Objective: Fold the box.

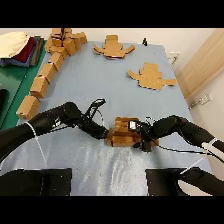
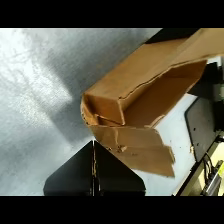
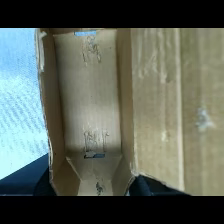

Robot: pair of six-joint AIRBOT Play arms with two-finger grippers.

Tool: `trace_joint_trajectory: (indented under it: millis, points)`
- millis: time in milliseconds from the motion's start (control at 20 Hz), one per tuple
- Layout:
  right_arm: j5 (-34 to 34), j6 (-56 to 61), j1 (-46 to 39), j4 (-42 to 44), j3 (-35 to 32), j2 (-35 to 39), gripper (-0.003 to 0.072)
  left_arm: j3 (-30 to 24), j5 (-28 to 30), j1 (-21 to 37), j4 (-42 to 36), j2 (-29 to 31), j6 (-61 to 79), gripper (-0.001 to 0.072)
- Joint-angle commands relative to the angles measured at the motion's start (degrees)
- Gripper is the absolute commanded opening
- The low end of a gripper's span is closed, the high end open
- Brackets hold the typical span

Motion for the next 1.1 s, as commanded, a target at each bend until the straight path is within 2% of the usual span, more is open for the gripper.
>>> trace_joint_trajectory:
  millis: [0,50,100,350,600,800,900,1050]
  points:
    - [0.02,0.02,0.04,0.00,0.00,0.02,0.0513,1.68,-0.46,-0.13,-2.23,-0.17,0.24,0.0195]
    - [0.02,0.02,0.04,0.00,0.00,0.02,0.0513,1.68,-0.22,-0.13,-2.62,-0.26,0.22,0.0459]
    - [0.02,0.02,0.04,0.00,0.00,0.02,0.0513,1.68,0.13,-0.13,-2.73,-0.37,0.24,0.0483]
    - [0.02,0.02,0.04,0.00,0.00,0.02,0.0513,1.68,0.42,-0.15,-7.50,-1.60,1.11,0.0466]
    - [0.02,0.02,0.04,0.00,0.00,0.02,0.0513,1.68,0.98,-0.15,-8.11,-2.91,1.03,0.0466]
    - [0.02,0.02,0.04,0.00,0.00,0.02,0.0513,1.84,0.94,-2.05,-7.91,-4.11,-6.21,0.0466]
    - [0.02,0.02,0.04,0.00,0.00,0.02,0.0513,4.02,1.57,-5.33,-1.66,-4.11,-14.47,0.0466]
    - [0.02,0.02,0.04,0.00,0.00,0.02,0.0513,7.98,3.65,-11.28,13.79,-4.24,-35.15,0.0465]
